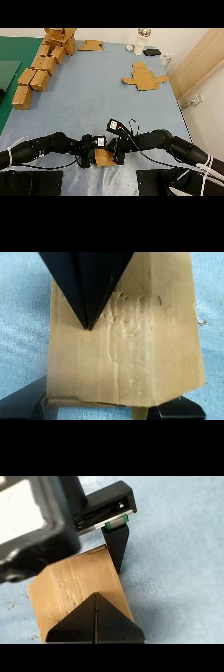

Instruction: Fold the box.

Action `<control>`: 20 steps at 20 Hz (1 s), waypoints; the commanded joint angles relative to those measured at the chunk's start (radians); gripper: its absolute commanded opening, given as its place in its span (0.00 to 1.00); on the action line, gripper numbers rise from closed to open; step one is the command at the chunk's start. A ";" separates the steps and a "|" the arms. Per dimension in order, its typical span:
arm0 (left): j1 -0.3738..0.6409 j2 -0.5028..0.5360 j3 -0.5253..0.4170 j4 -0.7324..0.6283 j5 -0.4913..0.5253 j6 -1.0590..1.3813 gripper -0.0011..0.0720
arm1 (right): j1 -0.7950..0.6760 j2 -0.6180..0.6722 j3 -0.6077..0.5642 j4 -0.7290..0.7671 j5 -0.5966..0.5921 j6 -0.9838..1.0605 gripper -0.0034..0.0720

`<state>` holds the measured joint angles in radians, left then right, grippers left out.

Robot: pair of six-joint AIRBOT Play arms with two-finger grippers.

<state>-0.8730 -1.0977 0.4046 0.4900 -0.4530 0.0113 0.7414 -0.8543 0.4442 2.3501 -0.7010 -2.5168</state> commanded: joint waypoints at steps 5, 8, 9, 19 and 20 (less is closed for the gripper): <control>0.000 0.000 0.000 0.000 0.000 0.000 0.67 | 0.046 0.091 -0.007 -0.091 -0.072 0.040 0.28; 0.000 0.000 0.000 0.000 0.000 0.000 0.67 | 0.047 0.163 -0.007 -0.158 -0.158 0.025 0.58; 0.000 0.000 0.000 0.000 0.000 0.000 0.67 | 0.047 0.180 -0.007 -0.177 -0.172 -0.005 0.58; 0.000 0.000 0.000 0.000 0.000 0.000 0.67 | 0.154 0.175 -0.008 -0.373 -0.084 0.004 0.59; 0.000 0.000 0.000 0.000 0.000 0.000 0.67 | 0.184 0.175 -0.013 -0.431 -0.046 0.045 0.59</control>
<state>-0.8730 -1.0977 0.4046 0.4896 -0.4526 0.0109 0.8654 -0.6800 0.4355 2.0346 -0.8127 -2.5389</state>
